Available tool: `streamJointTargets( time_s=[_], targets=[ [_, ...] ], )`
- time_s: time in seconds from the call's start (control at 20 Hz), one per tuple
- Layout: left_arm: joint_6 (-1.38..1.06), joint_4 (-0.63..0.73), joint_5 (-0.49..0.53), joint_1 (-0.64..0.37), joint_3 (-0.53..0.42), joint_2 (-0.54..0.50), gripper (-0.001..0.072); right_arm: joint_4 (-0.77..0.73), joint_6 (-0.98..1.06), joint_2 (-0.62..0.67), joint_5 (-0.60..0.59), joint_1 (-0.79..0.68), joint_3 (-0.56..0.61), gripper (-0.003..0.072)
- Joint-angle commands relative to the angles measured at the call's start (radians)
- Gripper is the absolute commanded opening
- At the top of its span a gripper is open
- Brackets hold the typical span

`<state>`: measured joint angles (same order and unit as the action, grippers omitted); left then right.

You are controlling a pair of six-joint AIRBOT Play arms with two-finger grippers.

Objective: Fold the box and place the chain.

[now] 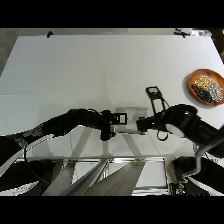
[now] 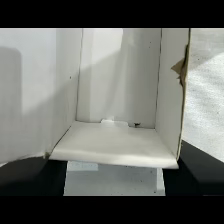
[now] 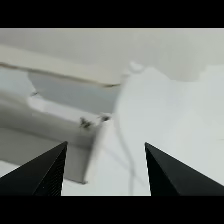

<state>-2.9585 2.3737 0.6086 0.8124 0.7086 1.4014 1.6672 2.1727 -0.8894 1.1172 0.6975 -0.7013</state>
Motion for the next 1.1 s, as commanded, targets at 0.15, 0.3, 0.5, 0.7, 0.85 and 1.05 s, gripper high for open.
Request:
streamJointTargets(
  time_s=[0.15,0.3,0.5,0.7,0.85,1.05],
  targets=[
    [0.000,0.000,0.001,0.000,0.001,0.000,0.0276,0.060,-0.352,0.043,-0.029,-0.634,-0.115,0.0547],
    [0.000,0.000,0.001,0.000,0.001,0.000,0.0276,0.050,-0.470,0.009,-0.196,-0.944,-0.131,0.0545],
    [0.000,0.000,0.001,0.000,0.001,0.000,0.0276,0.024,-0.538,-0.161,-0.371,-1.162,-0.164,0.0532],
    [0.000,0.000,0.001,0.000,0.001,0.000,0.0276,0.025,-0.554,-0.405,-0.294,-1.217,-0.309,0.0533],
    [0.000,0.000,0.001,0.000,0.001,0.000,0.0276,0.021,-0.563,-0.529,-0.237,-1.209,-0.397,0.0533],
    [0.000,0.000,0.001,0.000,0.001,0.000,0.0276,0.017,-0.608,-0.626,-0.187,-1.209,-0.422,0.0520]
  ],
)
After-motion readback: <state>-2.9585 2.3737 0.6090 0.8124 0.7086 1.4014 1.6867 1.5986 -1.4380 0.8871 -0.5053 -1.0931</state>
